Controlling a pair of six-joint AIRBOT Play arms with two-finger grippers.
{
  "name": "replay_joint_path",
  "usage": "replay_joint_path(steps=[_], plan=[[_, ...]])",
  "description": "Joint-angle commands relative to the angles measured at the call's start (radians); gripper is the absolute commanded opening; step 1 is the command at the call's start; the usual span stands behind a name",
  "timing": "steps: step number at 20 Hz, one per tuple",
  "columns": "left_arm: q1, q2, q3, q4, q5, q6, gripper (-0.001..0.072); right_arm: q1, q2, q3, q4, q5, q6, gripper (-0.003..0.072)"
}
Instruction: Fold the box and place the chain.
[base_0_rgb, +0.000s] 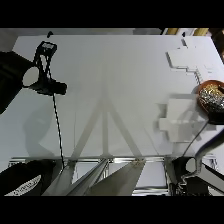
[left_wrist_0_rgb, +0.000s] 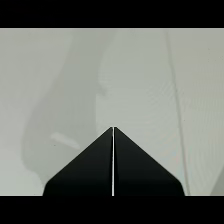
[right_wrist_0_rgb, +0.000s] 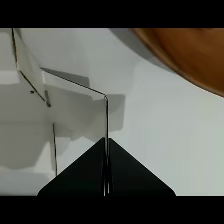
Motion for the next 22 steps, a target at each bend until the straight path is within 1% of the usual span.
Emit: replay_joint_path(steps=[1, 5, 7, 8, 11, 12, 15, 17, 20, 21, 22], plan=[[0.001, 0.001, 0.0, 0.0, 0.0, 0.0, 0.001, 0.187, 0.093, -0.072, 0.152, 0.016, -0.028, 0.0013], [0.001, 0.001, 0.0, 0.0, 0.0, 0.0, 0.001, 0.365, 0.321, -0.298, 0.378, -0.192, -0.022, 0.0014], [0.001, 0.001, 0.0, 0.0, 0.0, 0.0, 0.001, 0.455, 0.408, -0.377, 0.395, -0.26, 0.024, 0.0014], [0.001, 0.001, 0.0, 0.0, 0.0, 0.0, 0.001, 0.498, 0.435, -0.399, 0.395, -0.276, 0.042, 0.0014], [0.001, 0.001, 0.0, 0.0, 0.0, 0.0, 0.001, 0.594, 0.455, -0.41, 0.396, -0.312, 0.084, 0.0015], [0.001, 0.0, 0.0, 0.0, 0.014, 0.0, 0.001, 0.613, 0.455, -0.41, 0.395, -0.322, 0.101, 0.0015], [0.001, 0.0, 0.0, 0.0, 0.134, 0.0, 0.0009, 0.635, 0.455, -0.41, 0.397, -0.335, 0.128, 0.0015], [0.001, 0.0, 0.0, -0.023, 0.21, 0.0, 0.0008, 0.635, 0.455, -0.41, 0.396, -0.335, 0.128, 0.0015], [-0.001, 0.0, 0.0, -0.089, 0.278, 0.0, 0.001, 0.635, 0.455, -0.41, 0.396, -0.331, 0.128, 0.0016], [-0.002, 0.0, 0.0, -0.109, 0.32, 0.001, 0.0012, 0.635, 0.455, -0.41, 0.396, -0.332, 0.127, 0.0016], [-0.002, 0.0, 0.0, -0.119, 0.38, 0.002, 0.0033, 0.635, 0.455, -0.41, 0.396, -0.332, 0.128, 0.0016]])
